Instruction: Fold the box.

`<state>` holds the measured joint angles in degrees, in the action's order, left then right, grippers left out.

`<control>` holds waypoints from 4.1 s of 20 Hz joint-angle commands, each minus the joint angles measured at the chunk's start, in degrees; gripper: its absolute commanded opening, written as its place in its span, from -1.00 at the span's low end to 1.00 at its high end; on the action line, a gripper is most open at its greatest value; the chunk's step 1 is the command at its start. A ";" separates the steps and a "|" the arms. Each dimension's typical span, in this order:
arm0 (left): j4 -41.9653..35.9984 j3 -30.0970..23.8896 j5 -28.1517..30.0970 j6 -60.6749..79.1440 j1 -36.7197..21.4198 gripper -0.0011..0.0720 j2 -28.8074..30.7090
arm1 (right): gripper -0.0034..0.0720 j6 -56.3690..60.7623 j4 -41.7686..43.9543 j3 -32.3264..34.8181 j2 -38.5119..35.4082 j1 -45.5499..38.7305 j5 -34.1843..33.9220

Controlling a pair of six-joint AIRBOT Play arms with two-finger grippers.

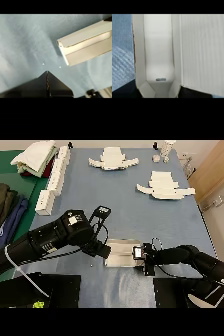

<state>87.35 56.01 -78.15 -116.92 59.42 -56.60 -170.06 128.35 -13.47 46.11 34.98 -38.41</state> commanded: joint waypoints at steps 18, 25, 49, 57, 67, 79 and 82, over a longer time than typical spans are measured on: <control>-47.84 -34.07 31.34 115.14 -26.03 0.92 7.19 | 0.45 0.02 0.02 -0.02 0.00 0.02 0.02; -54.42 -34.10 38.27 121.07 -21.00 0.92 -0.22 | 0.45 0.02 0.02 -0.02 0.00 0.02 0.02; -57.37 -35.71 44.98 122.66 -17.25 0.38 -3.48 | 0.45 0.02 0.02 -0.02 0.00 0.02 0.02; -57.09 -35.74 43.45 123.82 -17.25 0.39 -3.48 | 0.45 0.02 0.02 -0.02 0.00 0.02 0.02; -57.11 -35.74 43.47 123.78 -17.25 0.39 -3.48 | 0.45 0.02 0.02 -0.02 0.00 0.02 0.02; -57.16 -35.71 43.50 123.56 -17.25 0.39 -3.48 | 0.45 0.02 0.02 -0.02 0.00 0.02 0.02; -57.16 -35.71 43.50 123.56 -17.25 0.39 -3.48 | 0.45 0.02 0.02 -0.02 0.00 0.02 0.02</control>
<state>30.22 20.29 -34.61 6.68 42.15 -60.07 -170.06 128.35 -13.47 46.13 34.98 -38.39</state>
